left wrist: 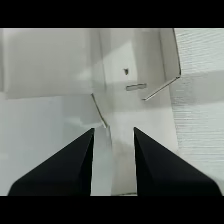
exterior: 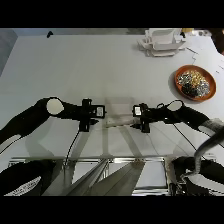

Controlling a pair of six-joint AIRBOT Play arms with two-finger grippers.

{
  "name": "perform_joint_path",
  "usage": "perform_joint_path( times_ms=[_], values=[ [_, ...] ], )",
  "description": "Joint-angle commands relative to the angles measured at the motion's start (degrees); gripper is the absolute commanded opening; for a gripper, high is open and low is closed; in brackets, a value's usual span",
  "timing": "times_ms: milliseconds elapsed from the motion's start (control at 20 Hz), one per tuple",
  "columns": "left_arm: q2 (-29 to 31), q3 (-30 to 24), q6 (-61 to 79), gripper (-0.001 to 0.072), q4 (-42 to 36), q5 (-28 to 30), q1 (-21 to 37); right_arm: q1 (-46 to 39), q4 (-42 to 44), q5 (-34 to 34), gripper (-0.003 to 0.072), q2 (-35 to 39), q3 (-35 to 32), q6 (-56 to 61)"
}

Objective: Fold the box and place the chain.

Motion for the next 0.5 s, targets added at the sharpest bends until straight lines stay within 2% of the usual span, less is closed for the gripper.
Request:
perform_joint_path(
  times_ms=[0,200,450],
  values=[
    [-3.6,-0.9,5.9,0.0281,-3.0,0.9,0.2,0.0,0.0,0.0,0.0452,0.0,0.0,0.0],
    [-4.7,-1.9,9.9,0.0282,-3.4,6.0,0.2,0.0,0.0,0.0,0.0452,0.0,0.0,0.0],
    [-4.7,-3.5,10.4,0.0282,-5.3,7.2,0.4,0.0,0.0,0.0,0.0452,0.0,0.0,0.0]
  ],
)
